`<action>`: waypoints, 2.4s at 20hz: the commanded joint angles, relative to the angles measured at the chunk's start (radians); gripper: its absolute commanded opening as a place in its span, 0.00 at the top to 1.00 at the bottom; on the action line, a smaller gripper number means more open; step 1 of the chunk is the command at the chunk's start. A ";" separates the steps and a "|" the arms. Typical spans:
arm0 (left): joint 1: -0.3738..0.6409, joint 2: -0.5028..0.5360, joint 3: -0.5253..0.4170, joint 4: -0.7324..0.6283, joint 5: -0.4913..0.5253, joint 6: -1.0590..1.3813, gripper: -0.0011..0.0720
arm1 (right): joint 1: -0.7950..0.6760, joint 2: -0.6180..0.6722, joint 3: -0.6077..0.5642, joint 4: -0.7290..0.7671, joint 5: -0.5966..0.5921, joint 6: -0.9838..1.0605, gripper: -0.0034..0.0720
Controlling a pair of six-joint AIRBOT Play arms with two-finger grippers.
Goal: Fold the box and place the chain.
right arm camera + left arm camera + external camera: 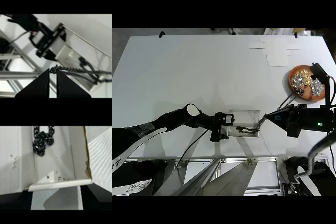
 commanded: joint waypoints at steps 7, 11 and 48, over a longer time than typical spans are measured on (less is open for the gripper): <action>0.001 0.001 0.001 0.000 0.000 0.000 0.79 | 0.210 -0.022 -0.002 0.050 -0.192 -0.068 0.93; 0.001 0.001 0.001 0.000 0.000 0.000 0.79 | 0.317 -0.111 -0.008 -0.088 -0.206 -0.055 0.93; 0.001 0.001 0.001 0.000 0.000 0.000 0.79 | -0.006 -0.538 0.024 -0.651 -0.303 0.076 0.92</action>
